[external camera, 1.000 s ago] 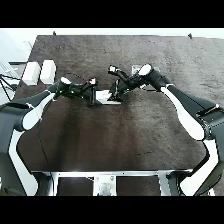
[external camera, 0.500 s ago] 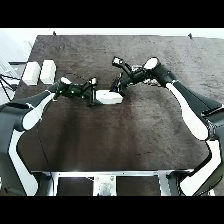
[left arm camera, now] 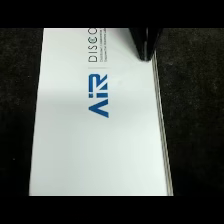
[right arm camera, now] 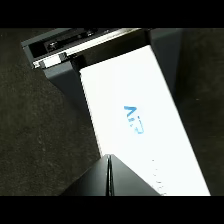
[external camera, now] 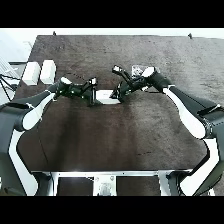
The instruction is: Fold the box and place the chain.
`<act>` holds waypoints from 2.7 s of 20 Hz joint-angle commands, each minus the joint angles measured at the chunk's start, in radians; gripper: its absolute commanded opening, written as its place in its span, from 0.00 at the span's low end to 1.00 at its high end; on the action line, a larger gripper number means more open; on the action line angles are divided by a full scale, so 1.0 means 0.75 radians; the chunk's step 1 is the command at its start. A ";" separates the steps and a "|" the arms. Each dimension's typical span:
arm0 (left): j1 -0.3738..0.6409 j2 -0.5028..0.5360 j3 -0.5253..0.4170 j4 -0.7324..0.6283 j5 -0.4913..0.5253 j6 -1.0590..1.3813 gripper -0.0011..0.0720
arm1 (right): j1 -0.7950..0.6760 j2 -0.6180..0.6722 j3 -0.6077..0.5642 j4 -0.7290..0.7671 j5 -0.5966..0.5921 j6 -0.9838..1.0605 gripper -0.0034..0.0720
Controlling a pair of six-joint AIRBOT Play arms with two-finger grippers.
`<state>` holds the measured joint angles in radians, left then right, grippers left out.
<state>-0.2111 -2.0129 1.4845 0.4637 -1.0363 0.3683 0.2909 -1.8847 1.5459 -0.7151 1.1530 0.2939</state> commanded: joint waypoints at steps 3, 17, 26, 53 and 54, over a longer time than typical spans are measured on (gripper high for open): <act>0.002 0.001 0.001 -0.001 -0.001 -0.001 0.74 | 0.004 -0.015 -0.039 -0.024 -0.001 0.006 0.06; 0.002 0.001 0.001 -0.001 -0.001 -0.002 0.74 | -0.054 0.654 -0.287 0.209 -0.334 0.166 0.05; 0.002 0.001 0.002 -0.101 -0.006 -0.003 0.74 | -0.054 1.498 -1.392 0.130 -1.210 0.267 0.06; 0.935 0.963 -0.846 -0.111 0.627 -0.565 0.04 | -0.054 1.560 -1.484 0.151 -1.237 0.272 0.06; 0.956 0.987 -0.882 -0.110 0.629 -0.547 0.04 | -0.054 1.559 -1.484 0.151 -1.249 0.272 0.06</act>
<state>0.4179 -1.3628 0.9504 0.3836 -0.6518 -0.0765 0.2493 -0.7143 0.4343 -0.6025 0.2291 0.4953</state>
